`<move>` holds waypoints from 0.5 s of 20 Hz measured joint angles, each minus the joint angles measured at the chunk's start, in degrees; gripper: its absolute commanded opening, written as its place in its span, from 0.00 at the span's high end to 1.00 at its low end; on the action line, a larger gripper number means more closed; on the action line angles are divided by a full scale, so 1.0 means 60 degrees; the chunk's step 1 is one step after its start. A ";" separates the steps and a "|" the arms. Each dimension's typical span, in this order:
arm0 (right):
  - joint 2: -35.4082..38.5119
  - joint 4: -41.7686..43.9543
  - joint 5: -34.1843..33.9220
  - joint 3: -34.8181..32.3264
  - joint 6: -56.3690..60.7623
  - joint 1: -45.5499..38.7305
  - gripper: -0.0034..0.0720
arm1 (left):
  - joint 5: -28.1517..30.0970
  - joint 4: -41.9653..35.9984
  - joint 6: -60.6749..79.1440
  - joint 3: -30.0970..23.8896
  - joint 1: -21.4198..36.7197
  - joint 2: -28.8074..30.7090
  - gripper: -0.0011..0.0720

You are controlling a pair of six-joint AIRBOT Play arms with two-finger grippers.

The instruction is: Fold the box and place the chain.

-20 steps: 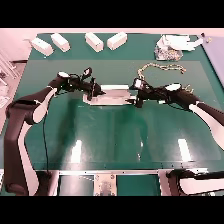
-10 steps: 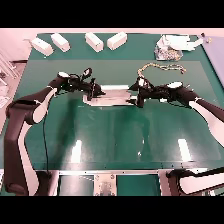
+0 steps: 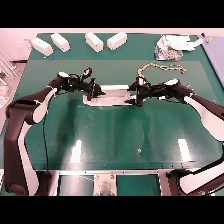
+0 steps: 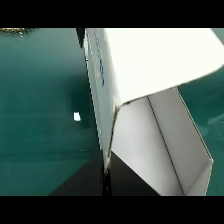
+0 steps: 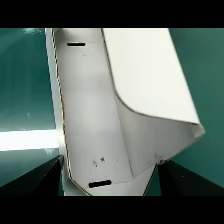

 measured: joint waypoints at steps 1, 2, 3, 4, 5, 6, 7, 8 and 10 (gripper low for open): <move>-0.0066 -0.0076 0.0087 0.0036 0.0004 0.0000 0.04 | 0.0000 0.0000 0.0000 0.0000 -0.0004 0.0000 0.96; -0.0117 -0.0142 0.0182 0.0062 0.0011 0.0000 0.04 | -0.0007 0.0000 0.0004 0.0000 -0.0004 0.0000 0.96; -0.0153 -0.0200 0.0248 0.0080 0.0011 0.0000 0.04 | -0.0011 0.0000 0.0004 0.0000 -0.0004 -0.0004 0.96; -0.0175 -0.0266 0.0302 0.0102 0.0011 0.0000 0.04 | -0.0015 0.0000 0.0004 0.0000 -0.0004 -0.0004 0.96; -0.0197 -0.0310 0.0339 0.0127 0.0007 0.0000 0.04 | -0.0015 0.0004 0.0007 0.0000 -0.0004 -0.0004 0.96; -0.0215 -0.0339 0.0379 0.0160 0.0000 0.0000 0.04 | -0.0015 0.0000 0.0007 0.0000 -0.0004 0.0000 0.96; -0.0226 -0.0368 0.0412 0.0200 -0.0022 0.0000 0.04 | -0.0015 0.0000 0.0004 0.0000 -0.0004 -0.0004 0.96; -0.0244 -0.0382 0.0470 0.0259 -0.0058 0.0000 0.04 | -0.0011 0.0000 0.0007 0.0000 -0.0004 -0.0004 0.96; -0.0335 -0.0393 0.0692 0.0412 -0.0076 -0.0004 0.04 | -0.0011 -0.0004 0.0007 0.0000 0.0000 -0.0004 0.96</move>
